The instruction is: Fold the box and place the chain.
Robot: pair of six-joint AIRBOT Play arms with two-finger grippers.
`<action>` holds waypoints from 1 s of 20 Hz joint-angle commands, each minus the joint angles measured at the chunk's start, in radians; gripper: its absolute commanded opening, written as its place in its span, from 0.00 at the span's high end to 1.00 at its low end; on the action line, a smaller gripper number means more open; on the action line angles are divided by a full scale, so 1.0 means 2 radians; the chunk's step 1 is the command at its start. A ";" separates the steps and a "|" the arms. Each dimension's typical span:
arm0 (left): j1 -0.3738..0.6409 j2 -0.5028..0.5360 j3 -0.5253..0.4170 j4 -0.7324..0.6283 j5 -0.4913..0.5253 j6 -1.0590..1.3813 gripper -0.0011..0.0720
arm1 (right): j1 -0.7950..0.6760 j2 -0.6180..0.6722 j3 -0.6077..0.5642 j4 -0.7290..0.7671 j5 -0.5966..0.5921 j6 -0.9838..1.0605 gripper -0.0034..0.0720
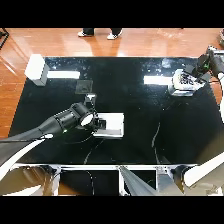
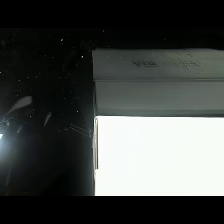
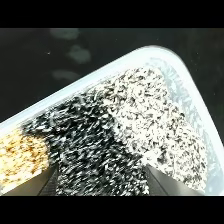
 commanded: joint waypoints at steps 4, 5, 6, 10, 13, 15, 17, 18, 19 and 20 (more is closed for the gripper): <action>0.001 0.000 0.000 0.000 -0.001 0.000 0.96 | -0.002 -0.016 0.001 0.014 0.011 0.000 0.40; 0.001 0.000 0.000 0.000 -0.001 0.000 0.96 | -0.002 -0.016 0.001 0.016 0.013 0.000 0.43; 0.001 0.000 0.000 0.000 -0.001 0.000 0.96 | -0.002 -0.016 0.001 0.018 0.013 -0.002 0.54; 0.000 0.000 0.000 0.000 -0.001 0.000 0.96 | -0.002 -0.016 0.001 0.037 0.010 -0.017 0.79; 0.001 0.000 0.000 0.000 -0.001 0.000 0.96 | -0.002 -0.016 0.001 0.055 0.007 -0.018 0.92; 0.000 0.000 0.000 0.000 -0.001 0.000 0.96 | 0.001 -0.013 0.001 0.059 0.007 -0.012 0.92; 0.000 0.000 0.000 0.000 -0.001 0.000 0.96 | 0.002 -0.005 0.001 0.059 0.012 -0.012 0.92; 0.000 0.000 0.000 0.000 -0.001 0.000 0.96 | 0.002 0.001 0.001 0.059 0.013 -0.011 0.92; 0.000 0.000 0.000 0.000 -0.001 0.000 0.96 | 0.002 0.007 0.002 0.052 0.014 -0.011 0.92; 0.000 0.000 0.000 0.000 -0.001 0.000 0.96 | 0.002 0.014 0.002 0.043 0.015 -0.011 0.92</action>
